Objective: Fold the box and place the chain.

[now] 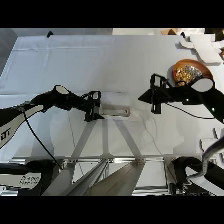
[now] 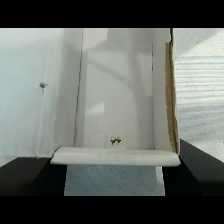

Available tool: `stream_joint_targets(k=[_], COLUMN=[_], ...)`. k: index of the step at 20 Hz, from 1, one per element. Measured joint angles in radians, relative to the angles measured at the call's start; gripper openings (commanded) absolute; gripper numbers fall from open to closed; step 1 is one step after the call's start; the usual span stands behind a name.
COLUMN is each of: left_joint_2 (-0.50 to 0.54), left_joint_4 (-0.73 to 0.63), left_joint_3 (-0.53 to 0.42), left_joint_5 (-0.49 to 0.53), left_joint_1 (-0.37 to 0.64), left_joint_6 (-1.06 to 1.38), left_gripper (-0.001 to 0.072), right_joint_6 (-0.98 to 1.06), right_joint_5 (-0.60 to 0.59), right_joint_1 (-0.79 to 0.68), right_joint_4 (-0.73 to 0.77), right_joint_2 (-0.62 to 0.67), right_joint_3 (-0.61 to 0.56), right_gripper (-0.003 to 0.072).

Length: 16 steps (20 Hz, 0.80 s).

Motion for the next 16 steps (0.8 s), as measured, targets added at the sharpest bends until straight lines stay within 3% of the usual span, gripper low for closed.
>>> stream_joint_targets(k=[4,5,7,8,16], left_joint_2=[0.000,0.000,0.000,0.000,0.000], left_joint_4=[0.000,0.000,0.000,0.000,0.000], left_joint_3=[0.000,0.000,0.000,0.000,0.000], left_joint_5=[0.000,0.000,0.000,0.000,0.000], left_joint_1=[0.000,0.000,0.000,0.000,0.000], left_joint_6=[0.000,0.000,0.000,0.000,0.000], left_gripper=[0.0401,0.0401,0.0401,0.0401,0.0401], right_joint_6=[-0.094,-0.105,-0.131,-0.146,-0.297], right_joint_5=[-0.066,-0.068,-0.059,-0.052,-0.010], right_joint_1=[0.010,0.010,0.011,0.012,0.055], right_joint_4=[-0.052,-0.056,-0.047,-0.031,0.093], right_joint_2=[0.028,0.023,-0.002,-0.021,-0.169], right_joint_3=[-0.068,-0.075,-0.084,-0.086,-0.093], right_gripper=[0.0016,0.0050,0.0250,0.0279,0.0272])
